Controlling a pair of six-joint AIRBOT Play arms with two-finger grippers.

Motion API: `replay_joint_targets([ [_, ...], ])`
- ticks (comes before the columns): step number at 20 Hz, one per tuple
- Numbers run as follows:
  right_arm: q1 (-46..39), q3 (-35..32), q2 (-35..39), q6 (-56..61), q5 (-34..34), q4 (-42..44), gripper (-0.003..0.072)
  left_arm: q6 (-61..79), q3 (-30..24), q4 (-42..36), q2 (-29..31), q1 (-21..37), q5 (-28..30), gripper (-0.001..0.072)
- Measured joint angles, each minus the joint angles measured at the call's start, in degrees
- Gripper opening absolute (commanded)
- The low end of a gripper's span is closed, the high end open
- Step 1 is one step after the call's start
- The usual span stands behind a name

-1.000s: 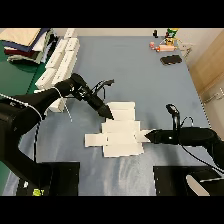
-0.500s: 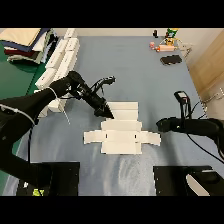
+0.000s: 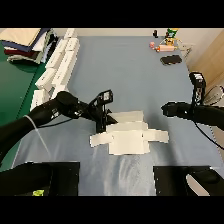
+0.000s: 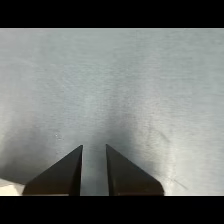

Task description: Fold the box.

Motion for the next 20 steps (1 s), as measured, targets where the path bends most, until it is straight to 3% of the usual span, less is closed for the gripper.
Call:
replay_joint_targets([
  [4,0.09,0.33,0.0,0.42,-0.11,1.9,0.0231,0.94,-3.91,3.32,2.84,-3.3,6.1,0.0008],
  [10,1.05,0.39,0.0,0.52,-0.13,3.04,0.0231,-0.04,-5.33,5.77,3.26,-6.36,13.29,0.0009],
  [20,1.22,0.39,0.0,0.52,-0.15,3.43,0.023,-1.57,-5.55,8.68,7.19,-7.06,16.76,0.0008],
])
